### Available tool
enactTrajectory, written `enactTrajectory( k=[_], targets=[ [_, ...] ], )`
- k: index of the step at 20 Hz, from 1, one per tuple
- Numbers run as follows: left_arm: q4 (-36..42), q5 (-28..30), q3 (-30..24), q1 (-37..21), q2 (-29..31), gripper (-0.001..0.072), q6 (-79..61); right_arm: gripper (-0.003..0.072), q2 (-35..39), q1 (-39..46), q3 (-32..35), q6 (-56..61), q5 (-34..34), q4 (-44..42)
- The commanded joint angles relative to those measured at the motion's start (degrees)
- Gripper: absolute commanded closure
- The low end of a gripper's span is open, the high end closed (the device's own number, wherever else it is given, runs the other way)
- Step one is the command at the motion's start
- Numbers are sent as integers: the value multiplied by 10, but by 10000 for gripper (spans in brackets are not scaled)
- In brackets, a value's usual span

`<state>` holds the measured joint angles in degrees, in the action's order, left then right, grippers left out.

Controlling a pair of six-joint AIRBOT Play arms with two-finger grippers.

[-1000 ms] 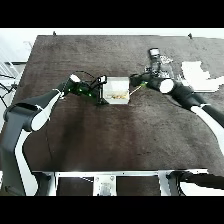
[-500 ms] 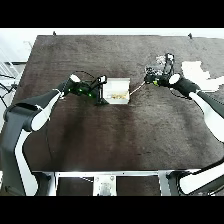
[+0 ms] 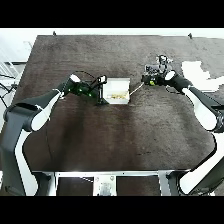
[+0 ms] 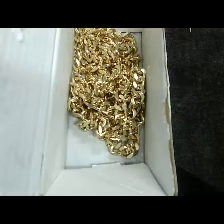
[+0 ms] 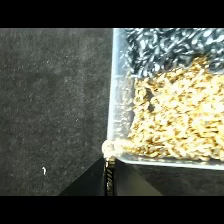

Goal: Fold the box and place the chain.

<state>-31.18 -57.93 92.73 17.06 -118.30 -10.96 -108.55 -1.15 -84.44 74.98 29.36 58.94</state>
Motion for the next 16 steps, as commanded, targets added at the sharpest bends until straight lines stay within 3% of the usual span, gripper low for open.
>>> enactTrajectory(
  k=[1, 4, 11, 16],
  targets=[
    [0, 0, 0, 0, 0, 308, 0, 672, 2, -5, -4, -29, 9, 0],
    [0, 0, 0, 0, 0, 308, 0, 673, 59, -7, -5, -38, 62, 0],
    [0, 0, 0, 0, 0, 308, 0, 674, 315, -24, -4, -66, 162, 39],
    [0, 0, 0, 0, 0, 309, 0, 674, 406, -68, -4, -66, 186, 57]
  ],
)
